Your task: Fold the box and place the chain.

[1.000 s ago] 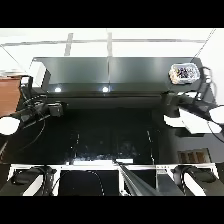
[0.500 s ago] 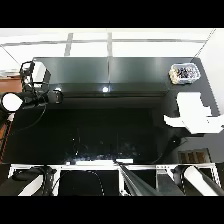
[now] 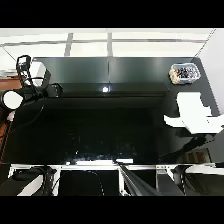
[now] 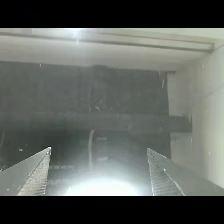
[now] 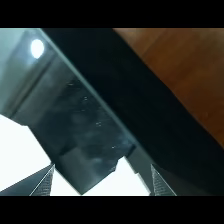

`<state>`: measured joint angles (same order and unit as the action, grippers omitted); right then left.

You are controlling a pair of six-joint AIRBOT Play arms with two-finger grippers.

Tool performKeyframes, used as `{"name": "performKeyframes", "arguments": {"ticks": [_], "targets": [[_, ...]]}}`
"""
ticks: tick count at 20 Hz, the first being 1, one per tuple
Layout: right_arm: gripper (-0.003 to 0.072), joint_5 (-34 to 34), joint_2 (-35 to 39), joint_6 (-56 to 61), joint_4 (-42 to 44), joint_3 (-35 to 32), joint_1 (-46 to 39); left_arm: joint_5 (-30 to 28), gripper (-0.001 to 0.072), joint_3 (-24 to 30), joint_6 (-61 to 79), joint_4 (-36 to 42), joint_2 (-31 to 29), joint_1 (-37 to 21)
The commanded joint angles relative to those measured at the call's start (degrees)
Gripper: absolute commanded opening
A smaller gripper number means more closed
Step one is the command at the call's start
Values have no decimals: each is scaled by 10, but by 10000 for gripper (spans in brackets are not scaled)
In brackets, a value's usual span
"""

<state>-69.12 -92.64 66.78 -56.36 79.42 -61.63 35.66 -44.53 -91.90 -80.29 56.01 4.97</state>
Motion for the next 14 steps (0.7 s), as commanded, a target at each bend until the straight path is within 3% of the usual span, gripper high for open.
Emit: {"name": "performKeyframes", "arguments": {"ticks": [1, 5, 9, 10, 13, 14], "targets": [[711, -90, -92, -70, -39, 80, 3, -8, 699, 0, -1, 0, 0, 0], [711, -123, -121, -134, -111, 80, 55, -7, 699, 1, -1, 3, 2, 0], [684, -146, -111, -139, -115, 85, 70, -7, 699, 1, -1, 17, 2, 0], [502, -146, -104, -137, -113, 85, 70, -8, 699, 1, -1, 17, 2, 0], [99, -162, -79, -137, -110, 79, 70, -8, 699, 1, -1, 17, 2, 0], [12, -170, -69, -137, -108, 70, 70, -8, 699, 1, -1, 17, 2, 0]]}}
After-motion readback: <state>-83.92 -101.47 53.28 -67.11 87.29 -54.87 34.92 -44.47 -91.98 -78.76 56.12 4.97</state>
